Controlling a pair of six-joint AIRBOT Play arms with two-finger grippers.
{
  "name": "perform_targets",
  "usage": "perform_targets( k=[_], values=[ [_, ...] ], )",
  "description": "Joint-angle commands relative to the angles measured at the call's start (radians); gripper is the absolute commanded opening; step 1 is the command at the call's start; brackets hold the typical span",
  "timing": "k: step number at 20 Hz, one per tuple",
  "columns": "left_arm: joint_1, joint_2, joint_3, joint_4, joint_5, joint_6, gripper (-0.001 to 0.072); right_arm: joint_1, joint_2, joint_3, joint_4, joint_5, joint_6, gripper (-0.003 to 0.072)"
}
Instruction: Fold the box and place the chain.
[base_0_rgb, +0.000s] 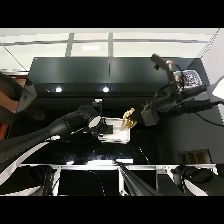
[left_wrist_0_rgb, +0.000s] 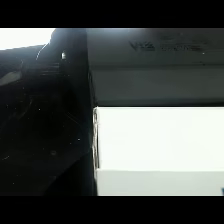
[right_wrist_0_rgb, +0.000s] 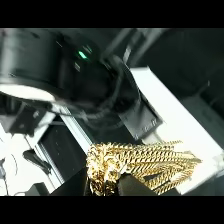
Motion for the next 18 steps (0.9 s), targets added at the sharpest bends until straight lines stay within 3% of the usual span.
perform_targets(
  k=[1, 11, 18],
  values=[
    [0.0, 0.001, 0.0, 0.0, 0.0, 0.0, 0.0026, 0.002, -0.002, -0.074, 0.008, -0.017, 0.003, 0.0003],
    [0.0, 0.001, 0.0, 0.0, 0.004, 0.0, 0.0025, 0.074, -0.003, -0.239, 0.113, -0.188, -0.005, 0.0003],
    [0.0, 0.001, 0.0, 0.0, 0.004, 0.0, 0.0026, 0.1, -0.017, -0.26, -0.016, -0.195, 0.029, 0.0005]
  ],
)
